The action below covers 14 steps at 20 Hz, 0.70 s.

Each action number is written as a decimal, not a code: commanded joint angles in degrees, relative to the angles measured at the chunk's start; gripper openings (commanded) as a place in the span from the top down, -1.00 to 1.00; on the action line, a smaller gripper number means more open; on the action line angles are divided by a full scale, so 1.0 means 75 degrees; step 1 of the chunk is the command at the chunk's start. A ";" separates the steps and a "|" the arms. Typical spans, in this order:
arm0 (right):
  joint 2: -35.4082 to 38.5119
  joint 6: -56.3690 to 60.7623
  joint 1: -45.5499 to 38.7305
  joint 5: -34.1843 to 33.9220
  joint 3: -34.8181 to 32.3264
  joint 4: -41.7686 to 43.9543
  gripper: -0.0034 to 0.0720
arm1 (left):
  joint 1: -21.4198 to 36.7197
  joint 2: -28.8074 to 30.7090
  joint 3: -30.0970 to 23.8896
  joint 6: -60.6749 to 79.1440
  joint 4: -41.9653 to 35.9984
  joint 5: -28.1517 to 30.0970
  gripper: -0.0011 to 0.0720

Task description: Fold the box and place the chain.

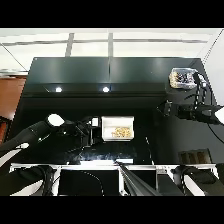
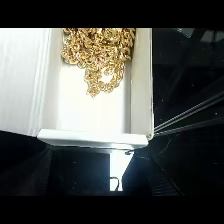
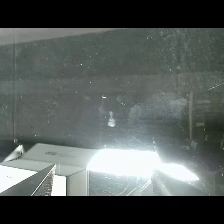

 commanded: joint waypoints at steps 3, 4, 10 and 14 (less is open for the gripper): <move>-0.0006 0.0000 0.0003 0.0000 0.0006 -0.0015 -0.96 | -0.0096 -0.0309 0.0300 -0.0627 0.0315 0.0082 -0.96; -0.0009 0.0000 0.0003 0.0000 0.0006 -0.0015 -0.96 | -0.0125 -0.0329 0.0326 -0.0647 0.0405 0.0082 -0.96; -0.0012 0.0003 0.0003 0.0006 0.0003 -0.0082 -0.96 | -0.0688 -0.0335 0.0329 -0.0621 0.0632 0.0583 -0.96; -0.0012 0.0003 0.0003 0.0009 0.0003 -0.0087 -0.96 | -0.0764 -0.0338 0.0329 -0.0647 0.0632 0.0711 -0.96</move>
